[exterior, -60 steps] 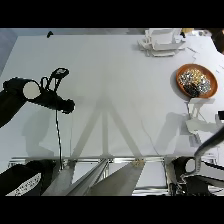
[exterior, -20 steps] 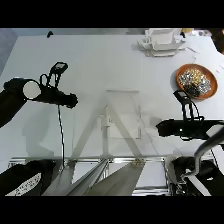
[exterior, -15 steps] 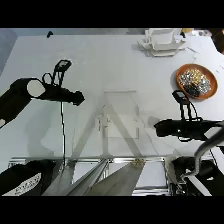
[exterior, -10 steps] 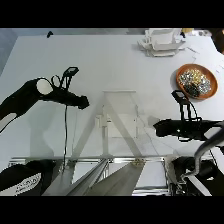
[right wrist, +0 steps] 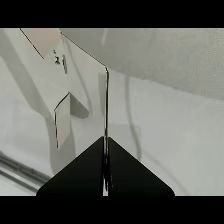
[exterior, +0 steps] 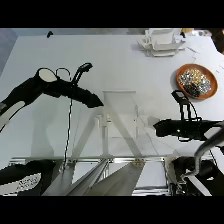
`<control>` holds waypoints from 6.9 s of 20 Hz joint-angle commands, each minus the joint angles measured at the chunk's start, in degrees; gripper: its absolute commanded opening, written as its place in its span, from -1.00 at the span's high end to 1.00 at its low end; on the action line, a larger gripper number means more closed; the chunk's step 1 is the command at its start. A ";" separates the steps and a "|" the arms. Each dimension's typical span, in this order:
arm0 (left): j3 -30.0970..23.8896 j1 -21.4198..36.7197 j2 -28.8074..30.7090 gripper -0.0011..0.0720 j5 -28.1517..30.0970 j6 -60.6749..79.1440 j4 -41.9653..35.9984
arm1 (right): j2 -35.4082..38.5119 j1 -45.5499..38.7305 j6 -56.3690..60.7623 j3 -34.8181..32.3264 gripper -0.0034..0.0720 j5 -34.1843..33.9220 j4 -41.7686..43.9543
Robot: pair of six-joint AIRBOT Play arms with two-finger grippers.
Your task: Fold the box and place the chain.
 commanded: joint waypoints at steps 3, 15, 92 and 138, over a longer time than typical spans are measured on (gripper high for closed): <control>10.27 0.00 -8.15 -0.44 -8.35 7.56 -2.10 | 0.04 0.04 0.00 -0.02 0.86 2.21 0.02; 10.56 -3.69 -18.64 -0.58 -8.83 21.55 -11.06 | 0.04 0.04 0.02 -0.02 0.86 2.23 0.04; 7.61 -17.81 -15.41 0.97 13.31 40.30 -0.66 | 1.11 0.02 -2.25 11.78 0.12 2.64 -14.05; 7.61 -17.88 -15.34 0.93 12.70 42.86 -0.66 | -9.31 3.50 -51.91 11.65 0.86 6.19 4.90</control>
